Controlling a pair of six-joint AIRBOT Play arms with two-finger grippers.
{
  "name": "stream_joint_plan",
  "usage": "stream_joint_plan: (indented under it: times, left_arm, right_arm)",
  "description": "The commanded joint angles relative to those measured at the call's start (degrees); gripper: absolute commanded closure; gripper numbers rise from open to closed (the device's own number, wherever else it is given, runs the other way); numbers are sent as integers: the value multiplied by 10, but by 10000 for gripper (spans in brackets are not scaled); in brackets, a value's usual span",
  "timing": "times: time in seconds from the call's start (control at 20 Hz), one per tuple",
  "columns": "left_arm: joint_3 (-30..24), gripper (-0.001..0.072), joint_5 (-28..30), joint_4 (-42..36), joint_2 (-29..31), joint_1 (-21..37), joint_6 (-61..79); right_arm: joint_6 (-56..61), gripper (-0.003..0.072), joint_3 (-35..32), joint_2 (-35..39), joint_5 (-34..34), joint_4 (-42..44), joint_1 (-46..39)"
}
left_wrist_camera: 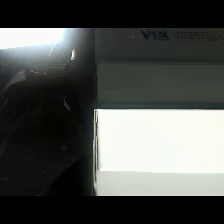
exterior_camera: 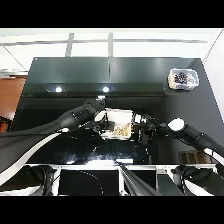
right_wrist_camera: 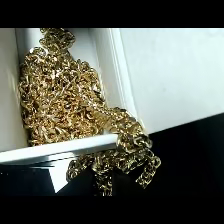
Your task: Fold the box and place the chain.
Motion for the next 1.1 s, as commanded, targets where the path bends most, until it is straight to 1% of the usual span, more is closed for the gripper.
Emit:
stream_joint_plan:
  times: [0.0, 0.05, 0.15, 0.2, 0.25, 0.35, 0.45, 0.5, 0.6, 0.65, 0.7, 0.85, 0.95, 1.05]
  left_arm:
    - [0, 680, 0, 1, 0, 0, 0]
    - [0, 680, 0, 1, 0, 0, 0]
    - [0, 680, -1, 1, 0, 0, 0]
    - [0, 680, -1, 1, 0, 0, 0]
    - [0, 680, -1, 1, 0, 0, 0]
    - [0, 680, -1, 0, 0, 0, 0]
    - [0, 680, -1, 1, 0, 0, 0]
    - [0, 680, -1, 1, 0, 0, 0]
    - [0, 680, -1, 0, 0, 0, 0]
    - [0, 680, -1, 0, 0, 0, 0]
    - [0, 680, -1, 1, 0, 0, 0]
    - [0, 680, -1, 1, 0, 0, 0]
    - [0, 680, -1, 0, 0, 0, 0]
    - [0, 680, -1, 1, 0, 0, 0]
  right_arm:
    - [46, 660, 1, 19, 5, -4, -2]
    - [73, 660, 1, 35, 5, -18, -10]
    - [172, 660, 2, 85, 11, -57, -36]
    - [242, 660, 9, 114, 36, -85, -52]
    - [309, 659, 24, 144, 86, -110, -66]
    - [376, 658, 66, 196, 197, -118, -80]
    - [412, 658, 121, 234, 266, -88, -76]
    - [431, 658, 149, 244, 281, -61, -73]
    - [467, 658, 189, 248, 287, 12, -68]
    - [469, 657, 191, 248, 275, 40, -61]
    - [470, 657, 191, 243, 264, 40, -48]
    - [508, 654, 183, 204, 227, 1, -4]
    - [510, 649, 178, 164, 224, -5, 11]
    - [515, 647, 173, 130, 224, -39, 12]
